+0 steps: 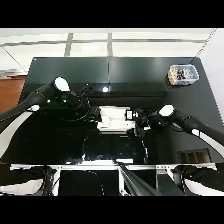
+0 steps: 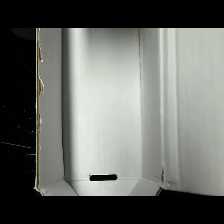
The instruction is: Fold the box and place the chain.
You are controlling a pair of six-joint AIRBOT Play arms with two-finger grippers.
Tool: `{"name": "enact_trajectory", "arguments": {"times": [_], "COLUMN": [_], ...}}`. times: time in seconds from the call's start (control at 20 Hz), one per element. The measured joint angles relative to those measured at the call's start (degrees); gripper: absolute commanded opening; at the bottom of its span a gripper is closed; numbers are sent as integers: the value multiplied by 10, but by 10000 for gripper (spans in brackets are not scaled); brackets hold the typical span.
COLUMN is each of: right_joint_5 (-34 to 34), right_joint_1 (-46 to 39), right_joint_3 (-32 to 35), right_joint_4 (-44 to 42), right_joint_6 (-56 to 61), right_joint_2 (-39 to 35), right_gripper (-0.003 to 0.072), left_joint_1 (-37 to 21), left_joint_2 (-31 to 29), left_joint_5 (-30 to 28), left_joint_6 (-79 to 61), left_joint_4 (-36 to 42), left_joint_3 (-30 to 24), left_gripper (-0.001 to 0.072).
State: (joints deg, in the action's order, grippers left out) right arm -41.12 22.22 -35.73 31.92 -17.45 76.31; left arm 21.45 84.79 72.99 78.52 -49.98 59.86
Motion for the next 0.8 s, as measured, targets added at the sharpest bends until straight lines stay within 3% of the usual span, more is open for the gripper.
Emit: {"name": "enact_trajectory", "arguments": {"times": [0.15, 0.2, 0.45, 0.8], "right_joint_5": [0, -1, -1, -1], "right_joint_1": [0, 0, 0, 0], "right_joint_3": [0, 0, 0, 0], "right_joint_4": [0, 0, 0, 0], "right_joint_6": [0, 0, 1, 1], "right_joint_2": [0, 0, 0, 0], "right_gripper": [462, 462, 462, 462], "left_joint_1": [10, 17, 59, 119], "left_joint_2": [0, 0, 0, 0], "left_joint_5": [-6, -13, -55, -84], "left_joint_6": [31, 40, 104, 234], "left_joint_4": [-29, -36, -73, -190], "left_joint_3": [1, 2, 2, 2], "left_gripper": [376, 443, 443, 443]}}
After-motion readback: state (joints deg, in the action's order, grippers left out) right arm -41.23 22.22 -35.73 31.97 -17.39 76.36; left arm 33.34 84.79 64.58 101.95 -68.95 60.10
